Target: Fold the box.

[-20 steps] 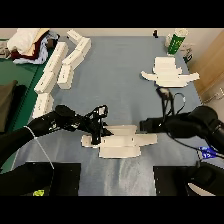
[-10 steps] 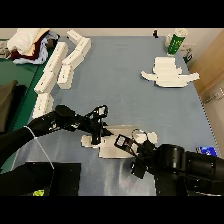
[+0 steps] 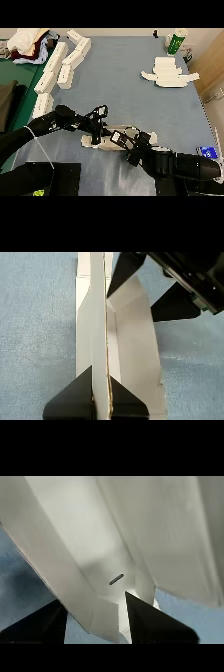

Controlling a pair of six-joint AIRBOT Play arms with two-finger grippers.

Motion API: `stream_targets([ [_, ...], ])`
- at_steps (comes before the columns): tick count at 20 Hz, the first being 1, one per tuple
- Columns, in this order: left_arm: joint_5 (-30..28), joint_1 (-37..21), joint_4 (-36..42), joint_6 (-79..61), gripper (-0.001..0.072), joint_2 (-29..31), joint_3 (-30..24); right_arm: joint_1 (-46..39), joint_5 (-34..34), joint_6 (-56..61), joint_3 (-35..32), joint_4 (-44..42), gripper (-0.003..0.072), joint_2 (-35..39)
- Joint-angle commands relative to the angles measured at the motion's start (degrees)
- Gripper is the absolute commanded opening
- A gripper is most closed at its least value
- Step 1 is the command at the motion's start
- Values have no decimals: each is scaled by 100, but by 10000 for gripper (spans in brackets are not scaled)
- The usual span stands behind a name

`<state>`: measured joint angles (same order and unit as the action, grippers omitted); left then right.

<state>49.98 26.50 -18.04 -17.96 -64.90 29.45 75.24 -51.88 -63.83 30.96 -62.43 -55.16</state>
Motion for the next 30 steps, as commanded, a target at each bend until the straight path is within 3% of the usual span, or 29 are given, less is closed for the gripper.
stream_targets([
  [1, -2, -7, 0, -2, 14, -4, 7, 13, -232, 715, 256, 490, 526, 46],
  [4, -2, -7, 0, -2, 14, -4, 7, 11, -422, 944, 313, 433, 534, 162],
  [6, -2, -7, 0, -2, 14, -4, 7, 9, -754, 990, 310, 420, 720, 168],
  [9, 0, -4, 2, -2, 14, -4, 7, -166, -684, 619, 243, 345, 720, 219],
  [12, 0, -4, 0, -2, 14, -4, 7, -743, 52, -592, -52, -175, 720, 592],
  [14, -2, -7, 0, -2, 15, -4, 7, -1475, 509, -2109, -219, -1073, 720, 925],
  [16, -2, -7, 0, -2, 14, -4, 7, -2365, 793, -4402, -247, -2415, 720, 1078],
  [19, -2, -7, 0, -2, 14, -4, 7, -3827, 560, -7847, -247, -5093, 720, 916],
  [22, -2, -7, 0, -2, 15, -4, 7, -4682, 273, -9687, -247, -6439, 720, 509],
  [30, 0, -4, 2, -2, 14, -4, 7, -4607, 221, -9825, -247, -6072, 720, 166],
])
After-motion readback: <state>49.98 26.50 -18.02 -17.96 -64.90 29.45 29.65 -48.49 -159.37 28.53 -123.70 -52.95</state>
